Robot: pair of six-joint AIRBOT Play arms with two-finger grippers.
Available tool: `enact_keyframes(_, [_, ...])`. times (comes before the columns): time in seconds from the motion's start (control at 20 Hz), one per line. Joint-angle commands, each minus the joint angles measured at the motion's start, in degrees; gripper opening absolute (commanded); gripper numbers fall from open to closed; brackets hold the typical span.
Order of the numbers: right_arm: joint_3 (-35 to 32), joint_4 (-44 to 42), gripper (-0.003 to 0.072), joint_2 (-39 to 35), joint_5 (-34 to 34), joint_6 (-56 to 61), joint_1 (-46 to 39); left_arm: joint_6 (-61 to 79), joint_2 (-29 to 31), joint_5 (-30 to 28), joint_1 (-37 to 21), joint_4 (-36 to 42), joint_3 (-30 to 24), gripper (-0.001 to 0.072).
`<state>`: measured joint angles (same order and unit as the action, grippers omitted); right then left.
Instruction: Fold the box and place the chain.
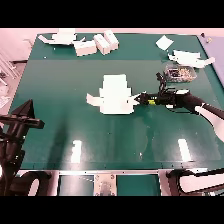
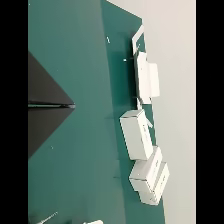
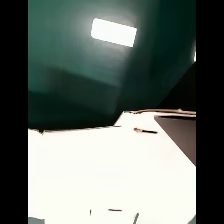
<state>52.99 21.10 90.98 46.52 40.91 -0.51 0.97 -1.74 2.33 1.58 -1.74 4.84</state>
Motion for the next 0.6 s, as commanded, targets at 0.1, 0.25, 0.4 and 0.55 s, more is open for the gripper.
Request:
enact_keyframes(0.1, [-0.7,-3.0,0.0005,0.0,-4.9,-4.0,0.7,0.0,0.0,0.3,0.0,0.0,0.0,0.0022])
enact_keyframes(0.25, [-0.2,-2.9,0.0005,0.0,-4.6,-5.6,0.4,0.0,0.0,1.9,0.0,0.0,0.0,0.0023])
enact_keyframes(0.4, [0.7,-2.9,0.0005,0.0,-4.5,-7.3,0.2,0.0,0.0,5.5,0.0,0.0,0.0,0.0524])
enact_keyframes(0.55, [0.9,-1.3,0.0005,0.0,-4.5,-8.0,0.2,0.0,0.0,6.3,0.0,0.0,0.0,0.0527])
